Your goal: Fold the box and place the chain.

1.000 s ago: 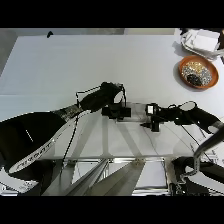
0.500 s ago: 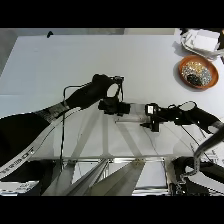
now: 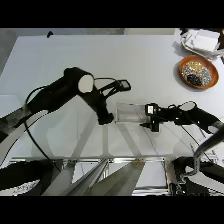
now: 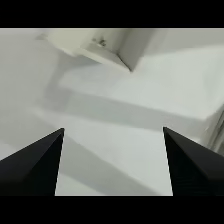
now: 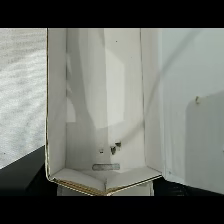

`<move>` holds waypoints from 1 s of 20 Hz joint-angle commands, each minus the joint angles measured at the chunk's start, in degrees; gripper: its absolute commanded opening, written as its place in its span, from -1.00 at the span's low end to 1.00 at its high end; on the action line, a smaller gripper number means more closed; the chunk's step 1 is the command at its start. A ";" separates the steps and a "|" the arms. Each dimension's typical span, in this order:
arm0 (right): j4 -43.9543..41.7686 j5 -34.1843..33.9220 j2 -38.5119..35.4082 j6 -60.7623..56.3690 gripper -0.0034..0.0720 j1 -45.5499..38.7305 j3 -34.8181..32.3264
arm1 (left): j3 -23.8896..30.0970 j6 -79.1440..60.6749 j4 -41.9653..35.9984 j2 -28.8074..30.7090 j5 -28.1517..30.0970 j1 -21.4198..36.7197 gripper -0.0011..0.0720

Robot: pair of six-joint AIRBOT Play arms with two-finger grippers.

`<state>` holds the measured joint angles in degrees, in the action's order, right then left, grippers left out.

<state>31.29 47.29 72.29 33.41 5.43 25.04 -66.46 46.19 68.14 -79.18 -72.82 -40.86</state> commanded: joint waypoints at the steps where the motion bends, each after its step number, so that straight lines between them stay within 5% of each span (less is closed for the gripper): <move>1: -0.02 0.04 -0.02 -0.02 0.18 -0.02 0.02 | 12.00 -37.92 -11.54 3.63 9.70 4.33 0.95; 8: -0.02 0.04 -0.04 -0.02 0.18 -0.02 0.02 | 14.93 -60.35 -34.93 -7.80 22.21 7.74 0.97; 20: -0.02 0.04 -0.04 -0.02 0.18 -0.02 0.02 | 14.93 -64.41 -38.16 -12.83 23.41 7.39 0.97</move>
